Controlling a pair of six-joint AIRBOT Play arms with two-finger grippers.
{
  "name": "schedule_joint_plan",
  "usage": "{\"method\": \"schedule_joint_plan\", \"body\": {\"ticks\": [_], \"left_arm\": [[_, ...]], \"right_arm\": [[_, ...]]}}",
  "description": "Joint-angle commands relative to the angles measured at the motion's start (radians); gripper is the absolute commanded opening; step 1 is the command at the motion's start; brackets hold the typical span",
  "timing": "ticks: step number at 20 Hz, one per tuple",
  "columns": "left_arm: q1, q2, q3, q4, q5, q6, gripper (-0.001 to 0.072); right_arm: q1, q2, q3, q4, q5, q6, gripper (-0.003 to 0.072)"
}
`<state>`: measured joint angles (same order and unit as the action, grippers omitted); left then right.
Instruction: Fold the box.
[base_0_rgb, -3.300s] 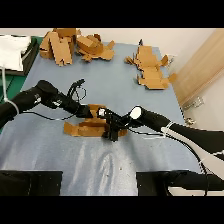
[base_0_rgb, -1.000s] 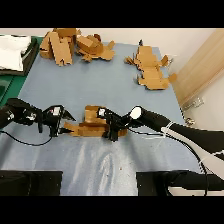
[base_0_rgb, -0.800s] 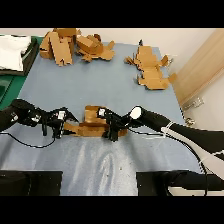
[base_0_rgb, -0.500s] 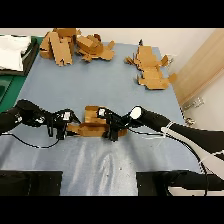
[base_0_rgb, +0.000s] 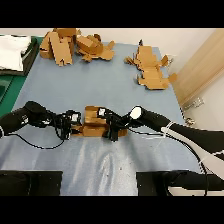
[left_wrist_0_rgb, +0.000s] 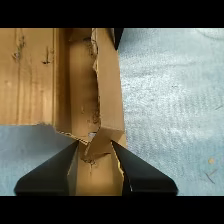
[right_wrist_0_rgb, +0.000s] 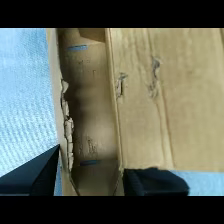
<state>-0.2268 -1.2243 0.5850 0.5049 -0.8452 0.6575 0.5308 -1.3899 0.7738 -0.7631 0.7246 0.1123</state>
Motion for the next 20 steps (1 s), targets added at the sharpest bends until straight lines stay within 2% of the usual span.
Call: {"method": "schedule_joint_plan", "body": {"ticks": [1, 7, 13, 14, 15, 20], "left_arm": [[-0.011, -0.01, 0.0, 0.005, 0.045, -0.003, 0.0158], [-0.028, -0.01, 0.0, 0.004, 0.032, 0.0, 0.0153], [-0.099, -0.01, 0.0, 0.003, 0.044, -0.001, 0.015], [-0.104, -0.01, 0.0, 0.003, 0.062, 0.0, 0.0066], [-0.104, -0.01, 0.0, 0.003, 0.084, 0.0, 0.0044], [-0.104, -0.01, 0.0, -0.001, 0.104, 0.0, 0.0047]], "right_arm": [[0.0, -0.001, 0.0, 0.001, 0.001, 0.0, 0.0508], [0.0, -0.001, 0.0, 0.0, 0.001, 0.0, 0.0507], [0.0, -0.001, 0.0, 0.0, 0.001, 0.0, 0.0508], [0.0, -0.001, 0.0, 0.0, 0.001, 0.0, 0.0508], [0.0, -0.001, 0.0, 0.0, 0.001, 0.0, 0.0507], [0.0, -0.001, 0.0, 0.0, 0.0, 0.0, 0.0508]]}}
